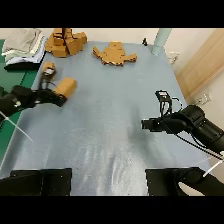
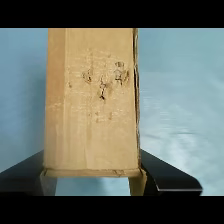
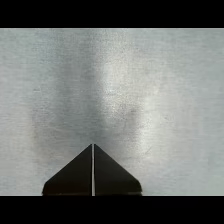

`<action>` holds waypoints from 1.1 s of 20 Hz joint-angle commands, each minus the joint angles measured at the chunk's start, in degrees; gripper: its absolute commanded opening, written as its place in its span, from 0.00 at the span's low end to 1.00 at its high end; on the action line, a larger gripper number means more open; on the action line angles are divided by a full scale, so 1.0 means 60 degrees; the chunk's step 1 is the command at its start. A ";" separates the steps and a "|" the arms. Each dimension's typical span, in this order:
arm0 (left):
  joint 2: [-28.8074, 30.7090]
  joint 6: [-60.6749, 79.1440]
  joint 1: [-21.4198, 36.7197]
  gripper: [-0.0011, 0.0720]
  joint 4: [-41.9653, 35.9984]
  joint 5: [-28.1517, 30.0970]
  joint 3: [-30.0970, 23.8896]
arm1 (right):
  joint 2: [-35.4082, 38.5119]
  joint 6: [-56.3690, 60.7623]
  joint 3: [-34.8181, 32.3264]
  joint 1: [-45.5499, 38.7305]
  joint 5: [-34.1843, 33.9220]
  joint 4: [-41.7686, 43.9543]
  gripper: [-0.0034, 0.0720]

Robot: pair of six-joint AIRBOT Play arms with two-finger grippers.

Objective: Fold the box.

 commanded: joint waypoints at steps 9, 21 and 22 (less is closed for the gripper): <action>-0.2419 -0.1235 0.1869 0.70 0.0073 0.1129 0.1942 | -0.0007 0.0004 0.0007 -0.0004 0.0007 0.0007 0.07; -0.3450 -0.1042 0.1865 0.70 0.0062 0.1676 0.2568 | -0.0007 0.0004 0.0007 -0.0004 0.0007 0.0007 0.07; -0.3450 -0.1042 0.1865 0.70 0.0058 0.1643 0.2568 | -0.0007 0.0004 0.0007 -0.0004 0.0004 0.0007 0.07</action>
